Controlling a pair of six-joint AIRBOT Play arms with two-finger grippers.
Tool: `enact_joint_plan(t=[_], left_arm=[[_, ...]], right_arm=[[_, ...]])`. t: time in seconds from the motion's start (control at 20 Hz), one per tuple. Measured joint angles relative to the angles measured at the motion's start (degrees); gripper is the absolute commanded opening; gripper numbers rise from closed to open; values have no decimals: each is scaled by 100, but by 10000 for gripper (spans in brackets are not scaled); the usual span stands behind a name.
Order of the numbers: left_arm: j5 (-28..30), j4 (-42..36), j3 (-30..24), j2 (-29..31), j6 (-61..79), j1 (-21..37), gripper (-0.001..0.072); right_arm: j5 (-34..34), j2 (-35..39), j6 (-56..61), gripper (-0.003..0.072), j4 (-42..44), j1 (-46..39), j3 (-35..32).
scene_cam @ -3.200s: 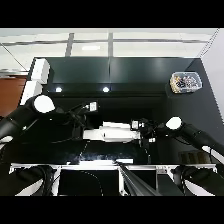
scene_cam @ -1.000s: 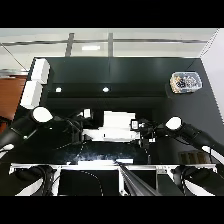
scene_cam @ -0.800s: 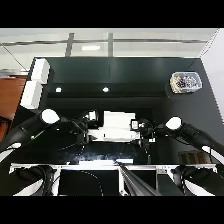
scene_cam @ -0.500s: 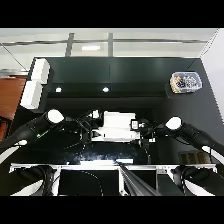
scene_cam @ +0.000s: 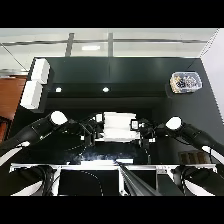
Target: Fold the box and place the chain.
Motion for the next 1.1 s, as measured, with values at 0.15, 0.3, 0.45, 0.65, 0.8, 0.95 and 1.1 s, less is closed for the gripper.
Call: enact_joint_plan(t=[0.15, 0.3, 0.45, 0.65, 0.8, 0.95, 1.1], left_arm=[[116, -144, 0, -35, 0, -17, 220], [101, -474, 0, -160, 87, -46, 221], [50, -675, 2, -260, 208, -142, 220], [66, -697, 2, -297, 284, -205, 260], [90, -623, 2, -297, 306, -219, 369], [138, -568, 4, -284, 308, -223, 386], [157, -490, 7, -284, 306, -227, 283]], right_arm=[[-4, 0, 2, 442, 2, 0, 0], [-2, 0, -2, 442, -4, 0, 0], [-2, 0, -2, 442, -7, 0, 0], [-2, 0, -2, 442, -4, 0, 0], [-2, 0, 0, 442, -2, 0, 0], [0, 0, 0, 442, -2, 0, 0], [0, 0, 0, 442, -2, 0, 0]])
